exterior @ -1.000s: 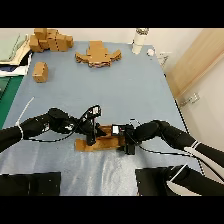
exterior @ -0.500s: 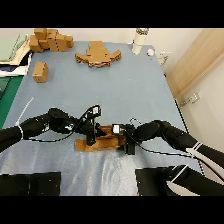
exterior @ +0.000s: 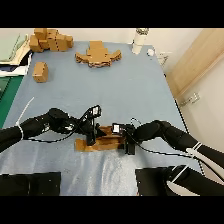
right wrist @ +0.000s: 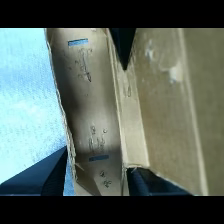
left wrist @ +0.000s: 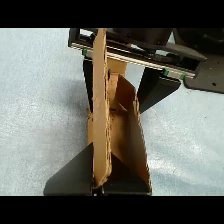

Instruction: Fold the box.

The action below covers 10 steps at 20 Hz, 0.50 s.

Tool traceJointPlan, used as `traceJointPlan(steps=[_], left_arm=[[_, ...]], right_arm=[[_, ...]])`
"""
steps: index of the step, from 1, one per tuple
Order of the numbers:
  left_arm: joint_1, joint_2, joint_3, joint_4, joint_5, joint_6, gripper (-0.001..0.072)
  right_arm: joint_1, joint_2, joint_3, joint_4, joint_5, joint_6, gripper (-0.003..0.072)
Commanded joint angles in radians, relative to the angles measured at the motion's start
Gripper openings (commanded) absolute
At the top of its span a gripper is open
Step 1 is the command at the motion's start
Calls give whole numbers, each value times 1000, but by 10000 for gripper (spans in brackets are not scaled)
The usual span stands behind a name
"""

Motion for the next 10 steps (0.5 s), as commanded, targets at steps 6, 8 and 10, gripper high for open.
traceJointPlan(steps=[6,8,10], left_arm=[[0,0,0,-2,2,0,11],[0,0,0,-2,2,0,11],[0,0,0,-2,2,0,12]], right_arm=[[0,1,-8,-20,-8,1,449],[0,1,-8,-20,-8,1,540],[0,1,-8,-20,-8,1,549]])
